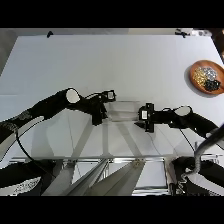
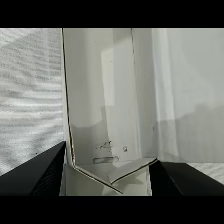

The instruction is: Fold the box and place the chain.

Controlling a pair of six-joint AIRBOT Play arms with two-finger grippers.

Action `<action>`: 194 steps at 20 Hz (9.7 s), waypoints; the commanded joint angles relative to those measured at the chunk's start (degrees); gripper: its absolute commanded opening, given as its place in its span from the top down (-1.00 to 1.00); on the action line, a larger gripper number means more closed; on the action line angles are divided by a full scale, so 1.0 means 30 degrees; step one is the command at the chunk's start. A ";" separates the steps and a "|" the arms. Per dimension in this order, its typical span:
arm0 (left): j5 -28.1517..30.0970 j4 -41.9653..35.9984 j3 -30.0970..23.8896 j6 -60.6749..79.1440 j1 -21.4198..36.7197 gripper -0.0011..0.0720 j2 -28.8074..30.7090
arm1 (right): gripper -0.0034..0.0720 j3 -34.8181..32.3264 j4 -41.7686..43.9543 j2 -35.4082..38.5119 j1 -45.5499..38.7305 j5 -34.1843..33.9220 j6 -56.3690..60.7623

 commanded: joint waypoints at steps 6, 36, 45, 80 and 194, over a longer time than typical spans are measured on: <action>-0.2033 -0.1362 -0.0007 0.0809 -0.0015 0.58 -0.0058 | -0.32 -0.0007 0.0007 0.0000 0.0000 0.0007 0.0000; 0.0838 -0.3636 -0.0007 0.2120 -0.1763 -0.37 -0.0612 | -0.32 -0.0007 0.0007 0.0000 0.0000 0.0007 0.0000; -0.1501 -0.6411 0.0000 0.1676 -0.1763 0.96 -0.0087 | -0.32 -0.0007 0.0007 0.0000 0.0000 0.0007 0.0000; -0.3534 -0.3417 -0.3235 -1.3894 0.7125 0.97 0.1406 | -0.32 -0.0007 0.0007 0.0000 0.0000 0.0007 0.0000; -0.6878 0.4787 0.6783 -2.6083 -0.0335 -0.77 0.0219 | -0.32 -0.0007 0.0007 0.0000 0.0000 0.0007 0.0000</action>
